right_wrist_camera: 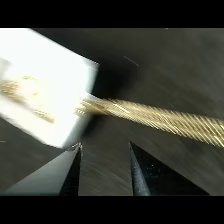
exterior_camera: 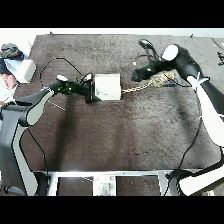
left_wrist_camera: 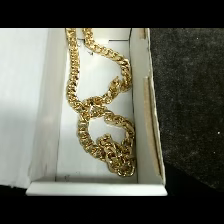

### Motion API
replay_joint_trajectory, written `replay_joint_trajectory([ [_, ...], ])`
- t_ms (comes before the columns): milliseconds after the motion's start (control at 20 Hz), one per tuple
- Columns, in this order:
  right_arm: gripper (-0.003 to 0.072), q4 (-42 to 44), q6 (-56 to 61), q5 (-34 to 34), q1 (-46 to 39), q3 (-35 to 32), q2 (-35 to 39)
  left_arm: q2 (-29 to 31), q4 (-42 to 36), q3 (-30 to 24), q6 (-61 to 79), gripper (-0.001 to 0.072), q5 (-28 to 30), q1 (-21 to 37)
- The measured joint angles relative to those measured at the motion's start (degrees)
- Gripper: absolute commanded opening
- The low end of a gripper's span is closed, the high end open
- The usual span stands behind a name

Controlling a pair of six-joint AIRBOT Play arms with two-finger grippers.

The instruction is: Fold the box and place the chain.

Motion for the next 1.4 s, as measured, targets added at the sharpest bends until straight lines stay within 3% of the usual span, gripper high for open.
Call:
replay_joint_trajectory([
  [300, 0.0324, 2.3, 4.6, -10.8, -9.6, -12.6, 0.1, 0.0, 0.0, 0.0, 0.0, 0.0353, 0.0, 0.0],
  [550, 0.0322, 7.0, 5.7, -20.4, -10.5, -15.8, -2.2, 0.0, 0.0, 0.0, 0.0, 0.0353, 0.0, 0.0],
  [650, 0.0212, 8.7, 5.9, -23.6, -10.1, -16.1, -3.3, 0.0, 0.0, 0.0, 0.0, 0.0353, 0.0, 0.0],
  [950, 0.0208, 11.8, 6.1, -29.4, -9.4, -16.4, -4.6, 0.0, 0.0, 0.0, 0.0, 0.0353, 0.0, 0.0],
  [1000, 0.0061, 12.1, 6.1, -29.7, -9.3, -16.4, -4.6, 0.0, 0.0, 0.0, 0.0, 0.0353, 0.0, 0.0],
  [1050, 0.0013, 12.3, 6.1, -29.9, -9.3, -16.4, -4.7, 0.0, 0.0, 0.0, 0.0, 0.0352, 0.0, 0.0],
  [1400, 0.001, 12.6, 6.2, -29.9, -9.3, -16.4, -4.4, 0.0, 0.0, 0.0, 0.0, 0.0353, 0.0, 0.0],
])
